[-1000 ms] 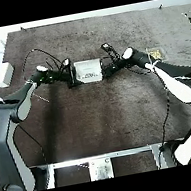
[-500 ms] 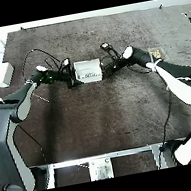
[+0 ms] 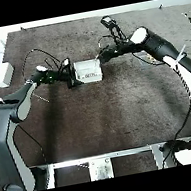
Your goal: Fold the box and place the chain.
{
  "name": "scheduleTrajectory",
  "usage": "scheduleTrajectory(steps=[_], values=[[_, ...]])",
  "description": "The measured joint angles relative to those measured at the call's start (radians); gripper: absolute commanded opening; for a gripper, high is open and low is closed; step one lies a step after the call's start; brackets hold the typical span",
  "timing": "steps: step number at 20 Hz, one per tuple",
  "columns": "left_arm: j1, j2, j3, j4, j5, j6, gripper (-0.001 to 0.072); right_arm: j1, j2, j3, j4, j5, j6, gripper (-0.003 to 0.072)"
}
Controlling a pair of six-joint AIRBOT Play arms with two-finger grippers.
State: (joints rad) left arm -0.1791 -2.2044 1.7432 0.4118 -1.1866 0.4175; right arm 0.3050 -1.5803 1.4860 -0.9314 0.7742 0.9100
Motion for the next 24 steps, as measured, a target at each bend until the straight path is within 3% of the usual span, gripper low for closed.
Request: scheduleTrajectory(steps=[7,8,9,12,13,14,17,18,20,21,24], values=[[0.000,0.000,0.000,0.000,0.000,0.000,0.0491,0.075,-0.019,0.003,0.017,-0.083,0.017,0.0011],[0.000,0.000,0.000,0.000,0.000,0.000,0.0492,0.078,-0.024,0.004,0.019,-0.089,0.019,0.0041],[0.000,0.000,0.000,0.000,0.000,0.000,0.0491,0.079,-0.030,0.004,0.019,-0.093,0.024,0.0119],[0.000,0.000,0.000,0.000,0.000,0.000,0.0492,0.082,-0.035,0.004,0.019,-0.098,0.026,0.0102],[0.000,0.000,0.000,0.000,0.000,0.000,0.0491,0.083,-0.035,0.004,0.019,-0.098,0.027,0.0225],[0.000,0.000,0.000,0.000,0.000,0.000,0.0492,0.082,-0.033,0.004,0.018,-0.098,0.028,0.0265],[0.000,0.000,0.000,0.000,0.000,0.000,0.0491,0.074,-0.029,0.005,0.013,-0.102,0.021,0.0258],[0.000,0.000,0.000,0.000,0.000,0.000,0.0491,0.067,-0.028,0.005,0.012,-0.102,0.016,0.0152],[0.000,0.000,0.000,0.000,0.000,0.000,0.0491,0.044,-0.027,0.011,0.011,-0.111,0.008,0.0150],[0.000,0.000,0.000,0.000,0.000,0.000,0.0491,0.031,-0.028,0.017,0.010,-0.114,0.000,0.0072],[0.000,0.000,0.000,0.000,0.000,0.000,0.0492,-0.016,-0.055,0.060,0.018,-0.097,-0.061,0.0066]])
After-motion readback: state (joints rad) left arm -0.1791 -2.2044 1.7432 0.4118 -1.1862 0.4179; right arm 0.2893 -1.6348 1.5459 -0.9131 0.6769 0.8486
